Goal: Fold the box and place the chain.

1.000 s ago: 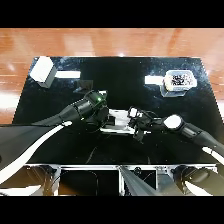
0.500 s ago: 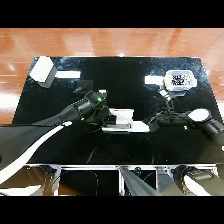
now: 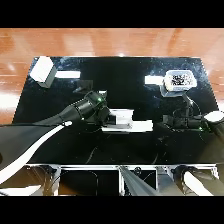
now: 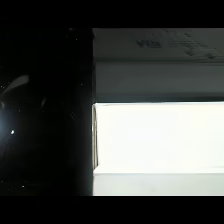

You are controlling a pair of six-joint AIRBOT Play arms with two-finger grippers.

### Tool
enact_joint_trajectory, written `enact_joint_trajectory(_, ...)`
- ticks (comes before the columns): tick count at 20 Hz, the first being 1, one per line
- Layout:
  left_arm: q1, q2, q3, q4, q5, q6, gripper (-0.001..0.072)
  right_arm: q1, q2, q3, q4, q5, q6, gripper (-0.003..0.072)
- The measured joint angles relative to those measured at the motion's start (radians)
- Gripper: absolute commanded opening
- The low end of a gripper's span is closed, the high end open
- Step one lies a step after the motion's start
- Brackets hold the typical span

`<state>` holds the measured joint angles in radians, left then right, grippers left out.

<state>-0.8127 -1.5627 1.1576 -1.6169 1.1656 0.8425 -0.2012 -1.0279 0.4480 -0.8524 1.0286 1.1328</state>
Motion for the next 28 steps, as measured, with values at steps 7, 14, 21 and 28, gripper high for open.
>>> enact_joint_trajectory(7, 0.000, -0.006, 0.000, 0.003, 0.002, 0.005, 0.0019, 0.046, -0.086, -0.017, 0.031, -0.036, 0.041, 0.0057)
enact_joint_trajectory(14, 0.000, -0.006, 0.000, 0.003, 0.003, 0.006, 0.0019, 0.231, -0.129, -0.017, 0.134, -0.139, 0.038, 0.0061)
enact_joint_trajectory(21, 0.000, -0.006, 0.000, 0.000, 0.005, 0.007, 0.0019, 0.331, -0.134, 0.032, 0.188, -0.148, 0.023, 0.0351)
enact_joint_trajectory(28, 0.000, -0.006, 0.000, 0.000, 0.006, 0.006, 0.0019, 0.345, -0.134, 0.089, 0.230, -0.066, -0.006, 0.0677)
